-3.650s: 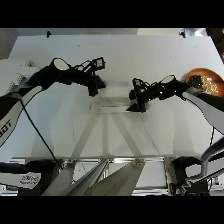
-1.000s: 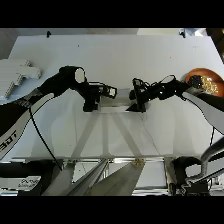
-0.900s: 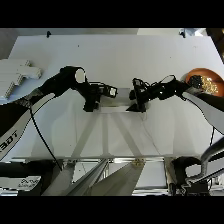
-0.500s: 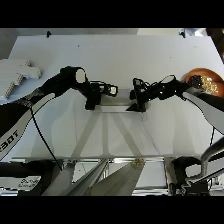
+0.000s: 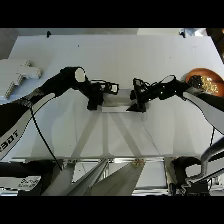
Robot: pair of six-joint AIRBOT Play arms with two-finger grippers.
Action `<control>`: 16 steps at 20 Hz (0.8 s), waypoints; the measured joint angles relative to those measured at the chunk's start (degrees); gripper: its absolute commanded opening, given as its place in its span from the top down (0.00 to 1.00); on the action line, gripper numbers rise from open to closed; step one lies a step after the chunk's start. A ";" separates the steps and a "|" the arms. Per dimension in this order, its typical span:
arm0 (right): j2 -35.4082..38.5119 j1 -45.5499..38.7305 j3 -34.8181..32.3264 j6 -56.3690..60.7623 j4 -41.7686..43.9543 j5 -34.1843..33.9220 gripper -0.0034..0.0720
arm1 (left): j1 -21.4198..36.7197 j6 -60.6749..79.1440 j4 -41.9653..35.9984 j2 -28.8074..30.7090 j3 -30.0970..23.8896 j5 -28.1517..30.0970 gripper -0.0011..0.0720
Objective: Fold the box and place the chain.
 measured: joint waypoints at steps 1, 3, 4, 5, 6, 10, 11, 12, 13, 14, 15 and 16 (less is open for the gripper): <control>0.00 0.00 0.00 0.00 0.00 -0.02 0.29 | 0.00 0.00 -0.17 0.00 0.00 -0.04 0.43; 0.00 0.00 0.00 0.00 0.00 -0.04 0.29 | 0.00 0.00 -0.44 0.00 0.00 -0.13 0.43; 0.02 0.00 0.00 0.00 0.02 -0.04 0.29 | 0.00 0.00 -0.50 0.00 0.00 -0.15 0.43; 0.00 0.00 0.00 0.02 0.02 -0.04 0.29 | 0.00 0.00 -0.61 0.00 0.00 -0.22 0.43; 0.00 0.00 0.00 0.02 0.02 -0.02 0.29 | 0.00 0.00 -0.68 0.00 0.00 -0.28 0.43; 0.00 0.00 0.00 0.09 0.04 -0.04 0.29 | 0.00 -0.02 -0.90 0.00 0.00 -0.37 0.58; 0.02 0.00 0.00 0.09 0.04 -0.02 0.29 | 0.00 -0.02 -0.94 0.00 0.00 -0.42 0.72; 0.00 0.00 0.00 0.13 0.04 -0.04 0.29 | 0.02 0.00 -1.09 0.00 0.00 -0.52 0.80; 0.00 0.00 0.00 0.15 0.07 -0.02 0.29 | 0.07 0.00 -1.22 0.00 0.00 -0.61 0.80; 0.00 0.00 0.00 0.17 0.09 -0.04 0.29 | 0.15 0.00 -1.25 -0.02 0.00 -0.79 0.80; 0.00 0.00 0.00 0.17 0.11 -0.07 0.29 | 0.28 0.00 -1.27 -0.02 0.00 -1.09 0.80; 0.00 0.00 0.00 0.17 0.13 -0.09 0.29 | 0.44 -0.02 -1.27 -0.02 0.00 -1.51 0.80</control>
